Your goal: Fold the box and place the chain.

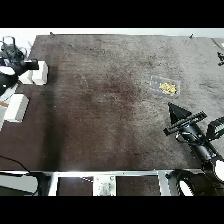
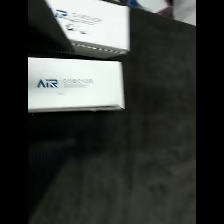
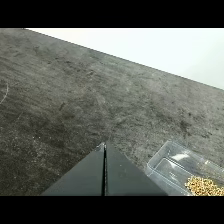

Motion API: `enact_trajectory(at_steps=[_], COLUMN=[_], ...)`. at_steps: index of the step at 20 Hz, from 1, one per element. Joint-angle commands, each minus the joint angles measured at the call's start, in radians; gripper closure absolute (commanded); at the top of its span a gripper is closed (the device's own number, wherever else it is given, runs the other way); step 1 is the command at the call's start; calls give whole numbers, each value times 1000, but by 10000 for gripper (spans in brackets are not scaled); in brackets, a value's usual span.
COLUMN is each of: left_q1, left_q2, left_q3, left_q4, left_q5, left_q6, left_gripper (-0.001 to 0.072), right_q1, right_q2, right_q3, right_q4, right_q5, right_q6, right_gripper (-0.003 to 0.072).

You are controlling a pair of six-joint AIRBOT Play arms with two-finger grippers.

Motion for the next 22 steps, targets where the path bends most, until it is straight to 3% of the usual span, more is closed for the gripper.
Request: enact_trajectory(at_steps=[1,3,5,9,14,19,22], left_q1=[-1,-1,-21,-137,-330,-381,-381], left_q2=[159,249,364,648,1020,1358,1446], left_q3=[0,-13,-83,-339,-727,-1006,-1088], left_q4=[-5,-65,-128,-188,-191,-192,-191], left_q5=[-137,-180,-128,-3,243,266,278], left_q6=[11,12,70,198,194,185,186], left_gripper=[690,699,700,701,701,701,700], right_q1=[1,1,1,1,1,1,1], right_q2=[0,0,0,0,0,0,0], right_q3=[0,0,0,0,0,0,0], right_q4=[0,0,0,0,0,0,0], right_q5=[-3,-3,-3,-3,-3,-3,-3], right_q6=[0,0,0,0,0,0,0], right_gripper=[695,696,695,695,696,695,696])
